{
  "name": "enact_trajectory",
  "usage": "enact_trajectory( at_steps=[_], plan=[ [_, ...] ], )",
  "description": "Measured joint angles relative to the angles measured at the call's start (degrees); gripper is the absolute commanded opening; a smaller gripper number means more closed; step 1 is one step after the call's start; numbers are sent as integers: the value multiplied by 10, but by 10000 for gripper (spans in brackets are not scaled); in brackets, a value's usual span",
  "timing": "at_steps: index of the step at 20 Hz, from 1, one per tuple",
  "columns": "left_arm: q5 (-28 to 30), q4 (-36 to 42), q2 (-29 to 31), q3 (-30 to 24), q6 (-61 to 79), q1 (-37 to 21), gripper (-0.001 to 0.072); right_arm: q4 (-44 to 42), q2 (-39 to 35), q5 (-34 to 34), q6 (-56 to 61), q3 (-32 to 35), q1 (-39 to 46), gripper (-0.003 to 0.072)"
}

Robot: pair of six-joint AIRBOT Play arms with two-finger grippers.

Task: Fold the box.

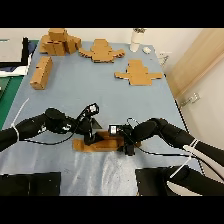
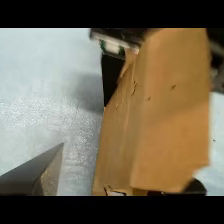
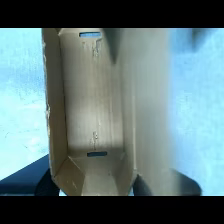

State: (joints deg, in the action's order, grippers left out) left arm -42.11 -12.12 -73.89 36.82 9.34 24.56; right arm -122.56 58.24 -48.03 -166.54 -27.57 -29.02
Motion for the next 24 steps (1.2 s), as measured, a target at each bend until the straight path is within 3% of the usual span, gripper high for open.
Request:
enact_trajectory(
  at_steps=[2, 6, 13, 17, 18, 19, 20, 24],
  plan=[
    [7, 3, 12, 0, -38, -8, 601, 0, 0, 2, 0, 0, 0, 513],
    [9, -31, 52, 0, -85, -25, 602, 0, 0, 5, 0, 0, 0, 514],
    [-28, -226, 128, 0, -288, -44, 601, 0, 0, 6, 0, 0, 0, 514],
    [-67, -294, 143, 0, -385, -45, 577, 2, 0, 6, 0, 0, 0, 514],
    [-77, -302, 145, 0, -407, -46, 435, 2, 0, 6, 0, 0, 0, 514],
    [-89, -309, 146, 0, -433, -46, 90, 2, 0, 6, 0, 0, 0, 514],
    [-105, -313, 147, 0, -458, -46, 13, 2, 0, 6, 0, 0, 0, 514],
    [-182, -286, 147, 0, -565, -46, 13, 2, 0, 6, 0, 0, 0, 514]
  ],
)
